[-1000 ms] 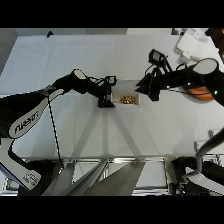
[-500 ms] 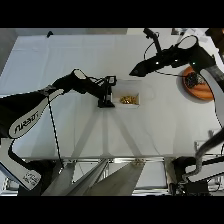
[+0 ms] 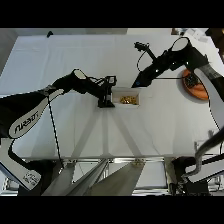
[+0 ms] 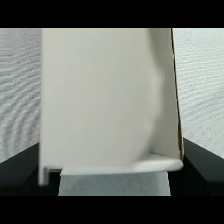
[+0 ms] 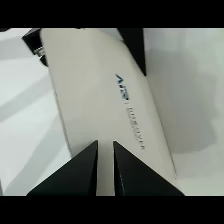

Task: Fold the box and place the chain.

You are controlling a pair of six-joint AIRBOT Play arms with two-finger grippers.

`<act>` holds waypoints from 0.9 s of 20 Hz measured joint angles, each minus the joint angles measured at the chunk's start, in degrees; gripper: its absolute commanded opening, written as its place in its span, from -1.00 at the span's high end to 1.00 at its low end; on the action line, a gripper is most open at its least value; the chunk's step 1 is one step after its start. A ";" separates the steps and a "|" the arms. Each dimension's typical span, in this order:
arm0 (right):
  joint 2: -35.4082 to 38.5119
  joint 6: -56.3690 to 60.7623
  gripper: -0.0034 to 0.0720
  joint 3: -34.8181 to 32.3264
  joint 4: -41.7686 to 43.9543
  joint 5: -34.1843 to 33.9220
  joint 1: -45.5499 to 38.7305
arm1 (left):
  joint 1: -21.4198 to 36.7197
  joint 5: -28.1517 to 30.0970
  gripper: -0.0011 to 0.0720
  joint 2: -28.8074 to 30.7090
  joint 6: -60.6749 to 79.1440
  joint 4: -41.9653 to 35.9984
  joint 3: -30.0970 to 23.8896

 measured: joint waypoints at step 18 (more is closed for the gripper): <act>14.38 -11.63 0.02 -21.64 -8.72 -24.13 10.82 | 0.00 0.00 0.21 0.00 -0.02 0.00 0.00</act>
